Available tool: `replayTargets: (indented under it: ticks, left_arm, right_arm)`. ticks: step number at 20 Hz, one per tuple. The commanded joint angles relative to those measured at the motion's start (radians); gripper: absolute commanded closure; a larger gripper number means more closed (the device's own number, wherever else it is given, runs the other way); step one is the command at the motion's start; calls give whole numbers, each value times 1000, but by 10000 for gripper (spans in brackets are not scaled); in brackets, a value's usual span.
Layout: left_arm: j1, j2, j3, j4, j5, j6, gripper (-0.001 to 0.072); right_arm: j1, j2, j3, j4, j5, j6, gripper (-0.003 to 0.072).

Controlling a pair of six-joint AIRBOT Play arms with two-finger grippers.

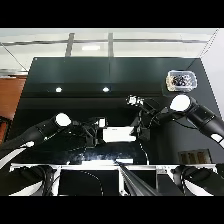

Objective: Fold the box and place the chain.

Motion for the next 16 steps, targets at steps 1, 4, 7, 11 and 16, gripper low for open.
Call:
replayTargets:
  ticks: [1,4,7,11,16]
  left_arm:
    - [0,0,1,0,0,1,436]
    - [0,0,1,0,0,1,436]
    - [0,0,1,0,0,1,437]
    - [0,0,1,0,1,1,436]
    - [0,0,1,0,1,1,436]
  right_arm:
    - [1,-1,1,-9,-7,-2,424]
    - [1,-1,1,-31,-11,-1,437]
    - [2,-1,1,-31,-13,0,437]
    - [21,-3,1,-43,-23,23,437]
    - [80,-10,1,-84,-82,52,437]
